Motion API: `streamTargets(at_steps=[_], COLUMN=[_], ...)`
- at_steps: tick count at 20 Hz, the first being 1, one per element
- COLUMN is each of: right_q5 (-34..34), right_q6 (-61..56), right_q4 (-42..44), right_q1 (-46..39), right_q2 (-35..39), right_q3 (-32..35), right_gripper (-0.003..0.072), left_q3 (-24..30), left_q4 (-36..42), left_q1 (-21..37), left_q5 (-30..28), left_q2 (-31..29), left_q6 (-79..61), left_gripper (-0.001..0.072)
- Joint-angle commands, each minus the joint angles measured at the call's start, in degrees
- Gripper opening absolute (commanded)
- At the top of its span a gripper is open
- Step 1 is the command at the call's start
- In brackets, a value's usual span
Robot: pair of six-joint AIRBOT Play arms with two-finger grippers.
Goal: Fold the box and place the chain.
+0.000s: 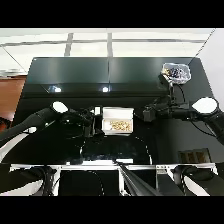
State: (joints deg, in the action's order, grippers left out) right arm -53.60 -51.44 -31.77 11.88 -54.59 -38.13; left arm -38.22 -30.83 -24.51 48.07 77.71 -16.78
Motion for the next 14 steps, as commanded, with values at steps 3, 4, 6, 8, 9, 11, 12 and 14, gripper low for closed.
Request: streamTargets(at_steps=[3, 4, 6, 8, 9, 11, 12, 14], right_q5=[8.0, 11.7, 20.9, 25.5, 25.0, 21.5, 19.7, 14.8], right_q6=[-2.4, -3.0, -4.5, -4.5, -4.5, -1.0, 2.4, 11.1], right_q4=[0.7, 1.8, 7.6, 7.7, 7.7, 5.9, 2.6, -4.5], right_q1=[1.8, 2.6, 4.0, 4.3, 4.4, 5.4, 6.4, 7.8], right_q2=[0.0, 0.0, -0.1, -2.5, -5.1, -11.3, -13.9, -15.7], right_q3=[0.0, 0.0, -0.1, -1.2, -2.1, -4.4, -5.3, -6.5], right_gripper=[0.0366, 0.0381, 0.0706, 0.0705, 0.0704, 0.0704, 0.0704, 0.0703], left_q3=[-0.3, -0.3, -0.3, -0.3, -0.3, -0.3, -0.3, -0.3], left_q4=[0.2, 0.2, 0.2, 0.2, 0.2, 0.2, 0.2, 0.2], left_q1=[-1.8, -1.8, -1.8, -1.8, -1.7, -1.8, -1.8, -1.8], left_q5=[-1.9, -1.9, -1.9, -1.9, -1.9, -1.9, -1.9, -1.9], left_q2=[0.3, 0.3, 0.3, 0.3, 0.3, 0.3, 0.3, 0.3], left_q6=[-0.8, -0.8, -0.8, -0.8, -0.8, -0.8, -0.8, -0.8], left_gripper=[0.0657, 0.0584, 0.0478, 0.0478, 0.0478, 0.0478, 0.0478, 0.0478])
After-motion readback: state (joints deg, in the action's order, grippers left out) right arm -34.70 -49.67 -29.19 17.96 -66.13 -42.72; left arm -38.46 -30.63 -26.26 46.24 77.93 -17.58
